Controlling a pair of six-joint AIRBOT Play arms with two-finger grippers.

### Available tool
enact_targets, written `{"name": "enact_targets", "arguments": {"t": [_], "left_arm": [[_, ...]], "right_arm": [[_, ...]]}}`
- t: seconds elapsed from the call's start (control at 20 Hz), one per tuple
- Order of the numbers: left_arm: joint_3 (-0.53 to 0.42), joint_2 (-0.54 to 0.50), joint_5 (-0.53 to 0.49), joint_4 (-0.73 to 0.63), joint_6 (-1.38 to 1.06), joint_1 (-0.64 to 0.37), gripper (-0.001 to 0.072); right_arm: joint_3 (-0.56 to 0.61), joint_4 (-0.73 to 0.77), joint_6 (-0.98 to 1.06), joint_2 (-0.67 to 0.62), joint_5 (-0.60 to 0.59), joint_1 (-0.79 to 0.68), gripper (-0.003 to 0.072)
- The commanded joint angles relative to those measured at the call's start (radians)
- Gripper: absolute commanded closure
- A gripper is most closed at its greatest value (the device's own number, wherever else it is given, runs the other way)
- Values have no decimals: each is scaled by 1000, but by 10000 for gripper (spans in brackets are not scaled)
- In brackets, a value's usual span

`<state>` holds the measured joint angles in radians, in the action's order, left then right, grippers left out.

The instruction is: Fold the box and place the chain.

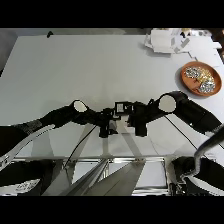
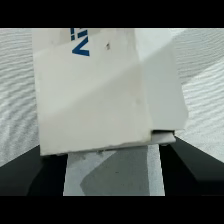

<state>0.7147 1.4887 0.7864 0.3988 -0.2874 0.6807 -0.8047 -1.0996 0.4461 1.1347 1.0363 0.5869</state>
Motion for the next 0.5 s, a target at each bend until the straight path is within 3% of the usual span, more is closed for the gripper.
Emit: {"name": "enact_targets", "arguments": {"t": [0.0, 0.45], "left_arm": [[0, 0, 3, 1, 0, 0, 560], [0, 0, 3, 1, 0, 0, 560]], "right_arm": [[0, 1, 22, 0, 12, 0, 576], [1, -1, 53, -58, -29, -1, 576]]}}
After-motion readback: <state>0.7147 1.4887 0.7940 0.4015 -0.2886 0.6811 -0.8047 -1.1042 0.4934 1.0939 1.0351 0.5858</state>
